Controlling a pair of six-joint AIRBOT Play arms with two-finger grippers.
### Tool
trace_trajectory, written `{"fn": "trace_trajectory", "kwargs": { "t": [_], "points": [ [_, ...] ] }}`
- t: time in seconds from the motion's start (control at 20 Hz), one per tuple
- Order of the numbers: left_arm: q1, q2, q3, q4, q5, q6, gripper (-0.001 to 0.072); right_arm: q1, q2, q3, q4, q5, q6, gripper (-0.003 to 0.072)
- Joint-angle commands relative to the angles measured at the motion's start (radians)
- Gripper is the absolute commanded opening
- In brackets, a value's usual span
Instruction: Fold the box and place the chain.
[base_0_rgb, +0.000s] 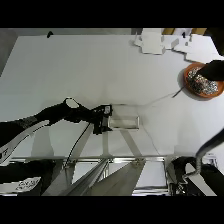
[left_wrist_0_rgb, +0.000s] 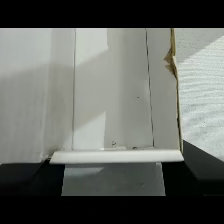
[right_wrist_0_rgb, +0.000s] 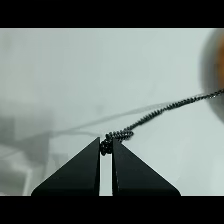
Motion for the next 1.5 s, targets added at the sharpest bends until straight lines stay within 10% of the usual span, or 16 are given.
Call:
{"fn": "trace_trajectory", "kwargs": {
  "t": [0.0,0.65,1.45],
  "points": [
    [0.001,0.000,0.000,0.000,0.000,0.000,0.0133,0.180,0.112,0.000,0.035,0.083,0.047,0.0021],
    [0.001,0.000,0.000,0.000,0.000,0.000,0.0133,0.863,0.140,-0.083,-0.064,-0.129,0.307,0.0021],
    [0.001,0.000,0.000,0.000,0.000,0.000,0.0133,0.888,-0.190,-0.287,-0.047,-0.316,0.311,0.0021]
  ]
}}
